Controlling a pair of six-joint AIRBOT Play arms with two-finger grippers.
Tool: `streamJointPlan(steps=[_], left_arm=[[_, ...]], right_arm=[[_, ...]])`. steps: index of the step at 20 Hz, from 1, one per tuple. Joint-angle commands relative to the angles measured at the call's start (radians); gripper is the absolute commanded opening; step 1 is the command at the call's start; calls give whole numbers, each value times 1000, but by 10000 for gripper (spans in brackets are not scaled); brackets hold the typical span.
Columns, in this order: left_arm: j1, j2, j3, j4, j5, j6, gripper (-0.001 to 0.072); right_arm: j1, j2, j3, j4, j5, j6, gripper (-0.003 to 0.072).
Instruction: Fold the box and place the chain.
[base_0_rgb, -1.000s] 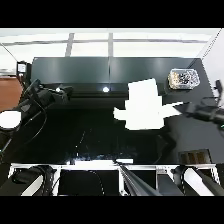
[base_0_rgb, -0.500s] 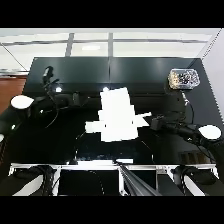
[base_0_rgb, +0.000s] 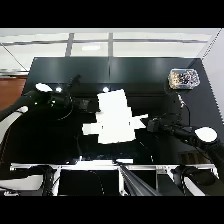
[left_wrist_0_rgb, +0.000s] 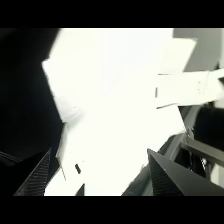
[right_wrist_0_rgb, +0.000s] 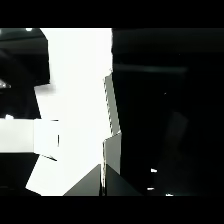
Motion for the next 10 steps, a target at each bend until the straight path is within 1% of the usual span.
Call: streamJointPlan(steps=[1,4,5,8,10], left_arm=[[-1,-121,50,-63,-61,78,702],[-21,-184,114,-60,-91,83,703],[-33,-203,140,-56,-126,88,703],[-82,-263,225,-37,-304,144,702],[-113,-273,243,-33,-336,201,702]], right_arm=[[4,0,0,0,13,10,18],[4,0,0,0,14,19,18],[4,1,0,1,14,21,18],[4,0,0,0,14,23,18],[4,1,0,0,14,23,18]])
